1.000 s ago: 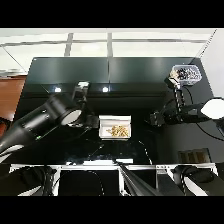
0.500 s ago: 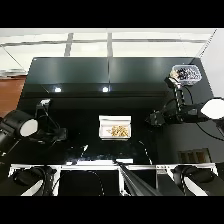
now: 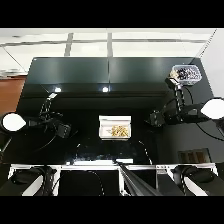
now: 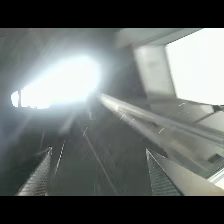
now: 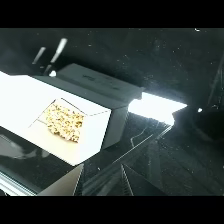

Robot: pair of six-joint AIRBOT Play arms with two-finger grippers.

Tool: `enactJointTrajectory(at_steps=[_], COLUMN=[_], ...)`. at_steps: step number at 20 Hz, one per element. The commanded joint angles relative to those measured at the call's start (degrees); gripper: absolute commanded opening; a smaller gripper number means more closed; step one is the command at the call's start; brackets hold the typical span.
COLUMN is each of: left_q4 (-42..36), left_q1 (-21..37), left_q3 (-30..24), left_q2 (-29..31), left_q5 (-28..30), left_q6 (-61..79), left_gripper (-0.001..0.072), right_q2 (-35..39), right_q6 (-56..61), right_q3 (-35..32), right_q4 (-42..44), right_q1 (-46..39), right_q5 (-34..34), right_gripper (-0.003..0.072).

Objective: Fold the box and place the chain.

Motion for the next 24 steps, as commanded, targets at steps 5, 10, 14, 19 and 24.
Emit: enactJointTrajectory(at_steps=[5, 10, 14, 19, 24], left_q4=[-11.0, -13.2, -17.3, -20.3, -24.2], left_q1=[-0.6, -9.9, -12.8, -16.1, -16.9], left_q3=[-0.2, -0.1, -0.1, -0.1, -0.1], left_q2=[-3.5, -12.2, -18.2, -22.2, -24.5], left_q5=[5.7, 8.6, 14.1, 14.4, 16.3], left_q6=[51.1, 62.9, 65.2, 71.5, 71.8], left_gripper=[0.0713, 0.0713, 0.0713, 0.0713, 0.0712], right_q2=[0.0, 0.0, 0.0, 0.0, 0.0], right_q6=[2.8, 3.8, 5.0, 5.6, 5.6], right_q3=[0.0, 0.0, 0.0, 0.0, 0.0], right_q4=[0.0, 0.0, 0.0, 0.0, 0.0], right_q1=[0.0, 0.0, 0.0, 0.0, 0.0], right_q5=[-0.1, -2.0, -2.1, -2.2, -1.9], right_gripper=[0.0293, 0.0293, 0.0293, 0.0293, 0.0293])
